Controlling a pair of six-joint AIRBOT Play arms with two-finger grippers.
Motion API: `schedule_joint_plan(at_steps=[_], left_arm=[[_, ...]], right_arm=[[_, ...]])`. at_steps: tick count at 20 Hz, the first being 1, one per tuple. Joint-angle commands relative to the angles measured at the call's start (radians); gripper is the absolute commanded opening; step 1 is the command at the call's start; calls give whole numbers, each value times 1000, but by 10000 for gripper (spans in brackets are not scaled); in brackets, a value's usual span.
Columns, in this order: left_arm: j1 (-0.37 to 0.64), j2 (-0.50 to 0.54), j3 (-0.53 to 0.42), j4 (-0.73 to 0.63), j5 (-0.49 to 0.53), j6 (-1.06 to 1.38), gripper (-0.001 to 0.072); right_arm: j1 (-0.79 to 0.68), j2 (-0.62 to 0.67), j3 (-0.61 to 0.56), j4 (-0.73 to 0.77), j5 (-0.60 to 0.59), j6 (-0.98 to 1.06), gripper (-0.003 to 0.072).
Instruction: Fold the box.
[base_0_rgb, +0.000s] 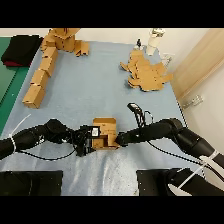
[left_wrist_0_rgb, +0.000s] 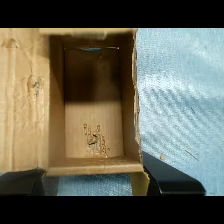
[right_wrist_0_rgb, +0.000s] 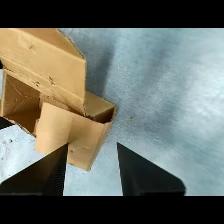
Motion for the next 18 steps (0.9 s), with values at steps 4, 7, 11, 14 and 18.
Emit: schedule_joint_plan(at_steps=[4, 7, 11, 14, 18], left_arm=[[0, 0, 1, 0, 0, 0, 473], [0, 0, 1, 0, 0, 0, 473], [0, 0, 1, 0, 0, 0, 473], [0, 0, 1, 0, 0, 0, 473], [0, 0, 1, 0, 0, 0, 473]], right_arm=[[130, -113, 89, -178, 42, 274, 474], [196, -164, 149, -366, -28, 527, 474], [301, -257, 229, -484, -123, 700, 474], [361, -325, 293, -502, -152, 741, 474], [399, -452, 390, -568, -271, 829, 474]])
